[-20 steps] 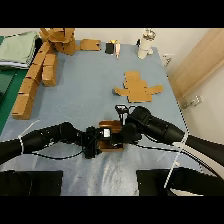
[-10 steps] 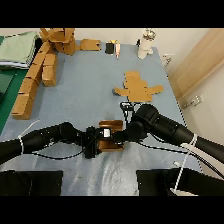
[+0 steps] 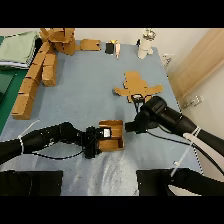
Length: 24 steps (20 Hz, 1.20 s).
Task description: Fold the box.
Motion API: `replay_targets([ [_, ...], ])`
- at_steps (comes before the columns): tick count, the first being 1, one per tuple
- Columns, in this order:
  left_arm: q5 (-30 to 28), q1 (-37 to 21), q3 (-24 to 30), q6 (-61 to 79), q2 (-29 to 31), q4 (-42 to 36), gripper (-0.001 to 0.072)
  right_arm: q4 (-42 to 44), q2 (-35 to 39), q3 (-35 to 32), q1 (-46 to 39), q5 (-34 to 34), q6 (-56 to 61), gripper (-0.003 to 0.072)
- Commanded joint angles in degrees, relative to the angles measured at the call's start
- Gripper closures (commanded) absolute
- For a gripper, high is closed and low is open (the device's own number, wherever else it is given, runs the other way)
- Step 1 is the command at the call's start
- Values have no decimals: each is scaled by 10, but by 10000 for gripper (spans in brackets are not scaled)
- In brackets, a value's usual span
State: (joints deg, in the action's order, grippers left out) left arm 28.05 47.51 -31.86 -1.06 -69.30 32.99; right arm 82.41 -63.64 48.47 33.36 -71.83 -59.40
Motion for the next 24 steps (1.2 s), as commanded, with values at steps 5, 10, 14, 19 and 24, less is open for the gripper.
replay_targets([
  [5,0,0,0,0,0,0,462,699,-184,3,-336,9,-600,684],
  [10,0,0,0,0,0,0,462,698,-211,7,-293,-57,-690,683],
  [14,0,0,0,0,0,0,463,657,-157,-7,-219,-42,-733,684],
  [19,0,0,0,0,0,0,462,585,-27,-90,-148,64,-741,683],
  [24,0,0,0,0,0,0,462,515,97,-155,-75,159,-713,683],
])
